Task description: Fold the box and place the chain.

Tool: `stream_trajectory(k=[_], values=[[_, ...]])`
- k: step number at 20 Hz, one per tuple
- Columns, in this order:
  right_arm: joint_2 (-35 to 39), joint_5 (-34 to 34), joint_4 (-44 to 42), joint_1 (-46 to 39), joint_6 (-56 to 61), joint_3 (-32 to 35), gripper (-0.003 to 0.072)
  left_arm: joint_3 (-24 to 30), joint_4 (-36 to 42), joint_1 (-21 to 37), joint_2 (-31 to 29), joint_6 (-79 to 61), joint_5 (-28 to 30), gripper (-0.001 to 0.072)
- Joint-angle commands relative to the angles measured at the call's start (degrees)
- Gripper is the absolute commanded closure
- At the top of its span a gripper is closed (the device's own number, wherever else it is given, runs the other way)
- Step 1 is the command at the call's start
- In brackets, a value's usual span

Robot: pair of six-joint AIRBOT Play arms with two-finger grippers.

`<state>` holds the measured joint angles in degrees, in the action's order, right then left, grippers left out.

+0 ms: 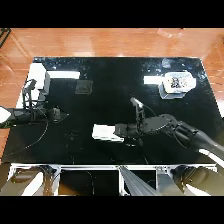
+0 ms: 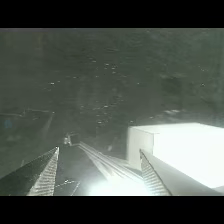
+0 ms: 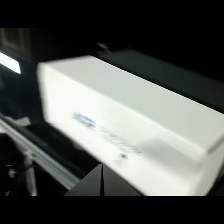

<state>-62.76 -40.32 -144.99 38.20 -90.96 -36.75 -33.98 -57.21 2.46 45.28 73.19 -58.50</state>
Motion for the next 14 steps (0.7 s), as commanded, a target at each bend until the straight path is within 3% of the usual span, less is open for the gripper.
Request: stream_trajectory(k=[1, 4, 8, 14], values=[[6.03, -4.37, 0.37, -3.93, -1.64, -1.75, 0.0663, -1.95, 2.43, -2.97, 2.84, -4.52, 0.26, 0.0097], [12.68, -10.8, 8.63, -11.45, -0.94, -1.75, 0.0663, -7.72, 2.43, -8.5, 9.84, -14.05, -0.55, 0.0097], [17.31, -18.01, 20.52, -22.4, 1.88, -1.75, 0.0663, -17.29, 2.43, -18.29, 18.71, -37.62, -5.29, 0.0094], [17.38, -18.67, 26.21, -27.02, 1.88, -1.73, 0.0663, -17.88, -1.9, -33.92, 22.86, -56.52, -1.55, 0.0079]])
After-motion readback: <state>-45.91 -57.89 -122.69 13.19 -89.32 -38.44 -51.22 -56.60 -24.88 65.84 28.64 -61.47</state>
